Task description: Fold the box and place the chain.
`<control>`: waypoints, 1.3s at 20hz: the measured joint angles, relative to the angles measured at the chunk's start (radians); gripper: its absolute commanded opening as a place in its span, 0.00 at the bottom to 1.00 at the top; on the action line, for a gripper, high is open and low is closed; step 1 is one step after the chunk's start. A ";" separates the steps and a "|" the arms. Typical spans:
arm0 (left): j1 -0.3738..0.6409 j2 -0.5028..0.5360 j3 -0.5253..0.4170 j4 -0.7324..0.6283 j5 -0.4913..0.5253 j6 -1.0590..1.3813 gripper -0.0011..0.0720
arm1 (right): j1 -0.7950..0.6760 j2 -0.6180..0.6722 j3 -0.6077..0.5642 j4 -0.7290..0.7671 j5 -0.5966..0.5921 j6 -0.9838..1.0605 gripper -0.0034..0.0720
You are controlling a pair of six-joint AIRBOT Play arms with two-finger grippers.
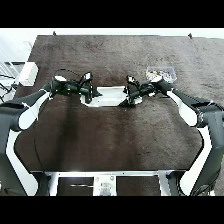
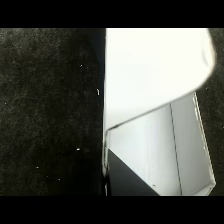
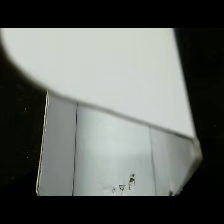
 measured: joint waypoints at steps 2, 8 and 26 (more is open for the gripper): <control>0.000 0.000 0.000 0.000 0.000 0.000 0.04 | 0.004 0.000 0.004 -0.009 -0.001 0.001 0.91; 0.000 0.000 0.000 0.000 -0.001 0.000 0.04 | 0.012 0.000 0.013 -0.030 -0.005 0.014 0.82; 0.000 0.000 0.000 0.000 0.018 0.000 0.04 | 0.013 0.000 0.013 -0.034 -0.011 0.020 0.82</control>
